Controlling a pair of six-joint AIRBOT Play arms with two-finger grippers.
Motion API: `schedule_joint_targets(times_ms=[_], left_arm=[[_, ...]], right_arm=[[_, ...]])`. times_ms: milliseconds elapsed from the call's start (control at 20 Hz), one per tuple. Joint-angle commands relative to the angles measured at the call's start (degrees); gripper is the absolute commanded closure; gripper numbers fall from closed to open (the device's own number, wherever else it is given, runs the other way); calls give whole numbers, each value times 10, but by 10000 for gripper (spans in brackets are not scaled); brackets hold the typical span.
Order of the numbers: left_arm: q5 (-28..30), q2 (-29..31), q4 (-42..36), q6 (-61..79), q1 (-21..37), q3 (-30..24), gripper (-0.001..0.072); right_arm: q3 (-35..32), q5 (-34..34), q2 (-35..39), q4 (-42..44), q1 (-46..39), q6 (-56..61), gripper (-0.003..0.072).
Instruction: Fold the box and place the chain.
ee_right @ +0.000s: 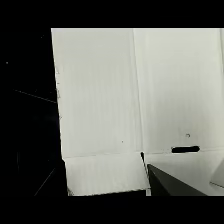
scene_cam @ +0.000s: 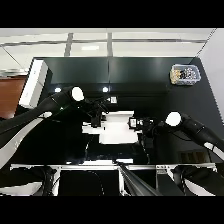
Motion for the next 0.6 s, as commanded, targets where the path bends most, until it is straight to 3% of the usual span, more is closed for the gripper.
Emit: schedule_joint_targets(times_ms=[0,350,550], left_arm=[[0,0,0,0,0,0,685],[0,0,0,0,0,0,685],[0,0,0,0,0,0,685]], right_arm=[[0,12,5,4,1,0,46],[-2,-17,4,8,31,-23,46],[-2,-73,3,2,47,-26,46]])
